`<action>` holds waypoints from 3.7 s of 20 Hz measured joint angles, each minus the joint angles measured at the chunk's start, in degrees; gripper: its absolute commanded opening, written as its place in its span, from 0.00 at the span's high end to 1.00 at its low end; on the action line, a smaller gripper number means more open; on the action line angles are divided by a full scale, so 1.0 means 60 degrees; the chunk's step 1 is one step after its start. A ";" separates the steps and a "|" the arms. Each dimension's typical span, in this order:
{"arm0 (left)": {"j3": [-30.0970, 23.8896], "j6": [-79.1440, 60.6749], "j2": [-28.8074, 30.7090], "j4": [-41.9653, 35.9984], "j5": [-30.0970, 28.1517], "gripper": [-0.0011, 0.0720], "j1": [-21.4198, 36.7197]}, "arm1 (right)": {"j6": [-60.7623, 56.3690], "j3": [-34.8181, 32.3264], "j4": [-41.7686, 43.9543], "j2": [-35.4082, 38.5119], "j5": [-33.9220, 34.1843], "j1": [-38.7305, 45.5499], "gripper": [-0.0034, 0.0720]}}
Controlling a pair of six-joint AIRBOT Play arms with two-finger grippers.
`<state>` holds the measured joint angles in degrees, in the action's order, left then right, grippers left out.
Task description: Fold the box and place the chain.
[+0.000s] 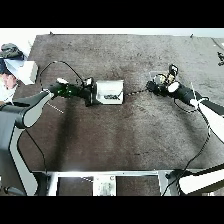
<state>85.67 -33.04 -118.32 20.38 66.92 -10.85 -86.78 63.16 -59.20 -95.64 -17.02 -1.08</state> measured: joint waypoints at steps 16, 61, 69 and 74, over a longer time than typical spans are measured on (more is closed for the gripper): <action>0.0000 0.0000 0.0000 0.0000 -0.0004 0.61 0.0000 | 0.0852 0.0120 0.0361 0.3665 -0.2488 -0.0794 0.93; 0.0000 0.0000 0.0000 0.0000 -0.0004 0.61 0.0000 | 0.5238 0.2758 0.1774 0.1443 -0.3311 -0.2295 0.66; 0.0000 0.0000 0.0000 0.0000 -0.0004 0.61 0.0000 | 0.8484 0.5482 0.3872 -0.1268 -0.7348 -0.0674 0.66; 0.0000 0.0000 0.0000 0.0004 -0.0004 0.61 0.0000 | 0.9526 0.5978 0.4211 -0.1982 -0.8706 -0.0739 0.66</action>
<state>85.67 -33.04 -118.32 20.40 66.89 -10.85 -29.63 99.02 -33.93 -107.53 -69.25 -5.52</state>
